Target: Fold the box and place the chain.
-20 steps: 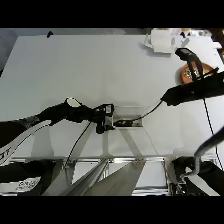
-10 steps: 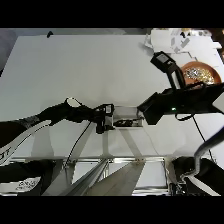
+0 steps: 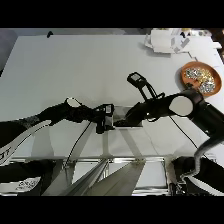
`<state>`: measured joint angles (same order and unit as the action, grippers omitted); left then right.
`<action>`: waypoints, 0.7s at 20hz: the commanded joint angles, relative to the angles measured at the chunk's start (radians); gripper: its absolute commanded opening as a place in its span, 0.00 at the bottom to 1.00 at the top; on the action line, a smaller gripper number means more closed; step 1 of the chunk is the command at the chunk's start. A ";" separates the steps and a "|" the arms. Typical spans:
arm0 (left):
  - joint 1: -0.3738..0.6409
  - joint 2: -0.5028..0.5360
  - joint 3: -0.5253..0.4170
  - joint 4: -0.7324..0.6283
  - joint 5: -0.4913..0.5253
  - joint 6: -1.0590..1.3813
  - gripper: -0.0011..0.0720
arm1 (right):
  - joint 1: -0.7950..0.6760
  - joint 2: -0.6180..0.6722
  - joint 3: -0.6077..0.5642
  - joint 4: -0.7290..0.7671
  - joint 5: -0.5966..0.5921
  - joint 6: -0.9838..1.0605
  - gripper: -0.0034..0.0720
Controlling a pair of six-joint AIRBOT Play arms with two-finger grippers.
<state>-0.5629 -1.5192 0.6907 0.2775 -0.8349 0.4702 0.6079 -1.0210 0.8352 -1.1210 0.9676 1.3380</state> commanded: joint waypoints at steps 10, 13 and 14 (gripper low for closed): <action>0.000 0.001 0.000 0.000 0.000 0.000 0.11 | -0.378 -0.040 0.191 -0.125 0.181 -0.003 0.31; 0.000 0.001 0.000 0.000 0.001 0.000 0.11 | -0.526 -0.116 0.190 -0.230 0.151 0.027 0.31; 0.000 0.001 0.000 0.000 0.000 0.000 0.11 | -0.562 -0.156 0.187 -0.245 0.142 0.029 0.32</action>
